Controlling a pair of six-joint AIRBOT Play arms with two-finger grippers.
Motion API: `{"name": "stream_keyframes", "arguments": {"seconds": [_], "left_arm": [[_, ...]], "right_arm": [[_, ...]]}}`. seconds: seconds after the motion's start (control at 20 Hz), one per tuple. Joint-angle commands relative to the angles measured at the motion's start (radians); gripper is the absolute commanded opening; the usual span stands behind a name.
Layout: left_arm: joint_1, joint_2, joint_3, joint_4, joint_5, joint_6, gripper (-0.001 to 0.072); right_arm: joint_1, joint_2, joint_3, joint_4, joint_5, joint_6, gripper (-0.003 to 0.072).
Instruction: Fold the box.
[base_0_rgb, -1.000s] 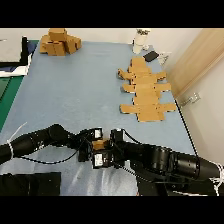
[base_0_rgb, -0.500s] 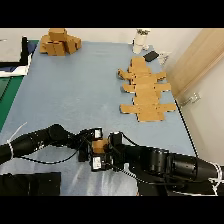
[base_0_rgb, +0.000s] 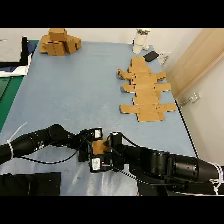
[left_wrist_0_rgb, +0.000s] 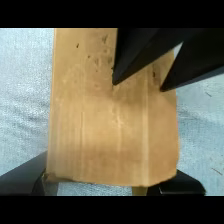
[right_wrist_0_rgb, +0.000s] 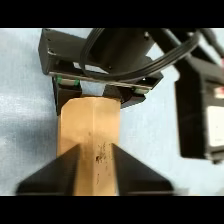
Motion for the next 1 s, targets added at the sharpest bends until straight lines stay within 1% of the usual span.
{"name": "stream_keyframes", "arguments": {"seconds": [0.0,0.05,0.15,0.2,0.25,0.3,0.45,0.5,0.55,0.6,0.7,0.95], "left_arm": [[0.000,0.000,0.001,0.000,0.000,0.000,0.0362],[0.000,0.000,0.001,0.000,0.000,0.000,0.0362],[0.000,0.000,0.001,0.000,0.000,0.000,0.0362],[0.000,0.000,0.001,0.000,0.000,0.000,0.0362],[0.000,0.000,0.001,0.000,0.000,0.000,0.0362],[0.000,0.000,0.001,0.000,0.000,0.000,0.0362],[0.000,0.000,0.001,0.000,0.000,0.000,0.0362],[0.000,0.000,0.001,0.000,0.000,0.000,0.0362],[0.000,0.000,0.001,0.000,0.000,0.000,0.0362],[0.000,0.000,0.001,0.000,0.000,0.000,0.0362],[0.000,0.000,0.001,0.000,0.000,0.000,0.0362],[0.000,0.000,0.001,0.000,0.000,0.000,0.0362]], "right_arm": [[0.001,0.003,0.003,-0.010,-0.002,0.005,0.0518],[0.001,-0.012,0.003,-0.010,-0.002,0.005,0.0578],[-0.001,-0.049,0.003,-0.020,-0.003,0.019,0.0581],[0.000,-0.066,0.003,-0.039,-0.001,0.040,0.0565],[0.000,-0.077,0.004,-0.060,-0.001,0.061,0.0462],[0.000,-0.077,0.004,-0.064,0.000,0.062,0.0433],[0.000,-0.076,0.014,-0.072,-0.010,0.064,0.0433],[0.000,-0.075,0.020,-0.076,-0.013,0.064,0.0396],[0.001,-0.074,0.027,-0.078,-0.017,0.063,0.0322],[0.001,-0.073,0.035,-0.077,-0.024,0.063,0.0300],[0.002,-0.070,0.049,-0.078,-0.044,0.063,0.0222],[0.002,-0.070,0.061,-0.085,-0.057,0.063,0.0221]]}}
